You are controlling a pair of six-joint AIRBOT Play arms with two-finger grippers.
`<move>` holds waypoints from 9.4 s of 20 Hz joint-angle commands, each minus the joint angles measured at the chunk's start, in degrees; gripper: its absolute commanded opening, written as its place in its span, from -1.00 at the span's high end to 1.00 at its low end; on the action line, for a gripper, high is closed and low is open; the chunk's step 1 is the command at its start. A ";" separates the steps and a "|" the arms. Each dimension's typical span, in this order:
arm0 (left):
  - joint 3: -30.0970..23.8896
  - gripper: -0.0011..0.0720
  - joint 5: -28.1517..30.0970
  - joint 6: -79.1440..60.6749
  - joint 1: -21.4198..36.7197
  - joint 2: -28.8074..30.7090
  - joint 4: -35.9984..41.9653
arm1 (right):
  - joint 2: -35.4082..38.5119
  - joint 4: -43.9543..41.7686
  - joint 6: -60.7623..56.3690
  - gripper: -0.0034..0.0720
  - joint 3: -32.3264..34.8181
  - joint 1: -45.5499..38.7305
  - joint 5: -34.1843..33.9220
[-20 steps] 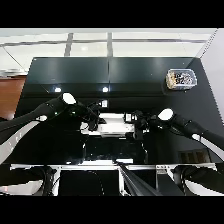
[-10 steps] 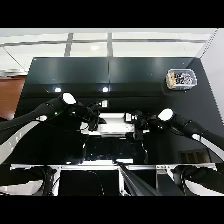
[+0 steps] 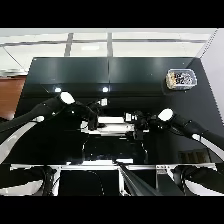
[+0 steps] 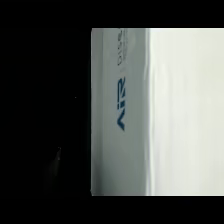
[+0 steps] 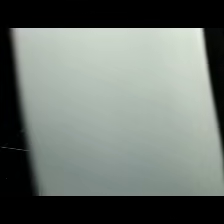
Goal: Fold the box and place the chain.
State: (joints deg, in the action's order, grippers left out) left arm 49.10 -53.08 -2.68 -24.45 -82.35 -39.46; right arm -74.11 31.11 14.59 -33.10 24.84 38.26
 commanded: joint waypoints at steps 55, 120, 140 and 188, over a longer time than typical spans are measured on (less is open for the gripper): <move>-14.32 -0.90 8.35 -2.69 -0.83 15.76 -5.09 | -0.02 0.02 0.00 0.44 0.02 0.04 0.07; -18.88 0.90 -8.33 67.10 24.70 9.86 2.99 | -0.02 0.02 0.00 0.44 0.02 0.04 0.07; -7.45 -0.46 -15.78 57.88 10.93 4.92 7.13 | -0.02 0.02 0.00 0.44 0.02 0.04 0.07; 13.18 0.04 -10.54 129.15 -20.11 -3.21 -43.65 | -0.02 0.02 -0.02 0.44 0.02 0.04 0.09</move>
State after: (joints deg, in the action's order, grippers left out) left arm 61.52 -62.57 123.57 -44.01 -84.90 -81.91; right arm -74.11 31.14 14.59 -33.10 24.84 38.33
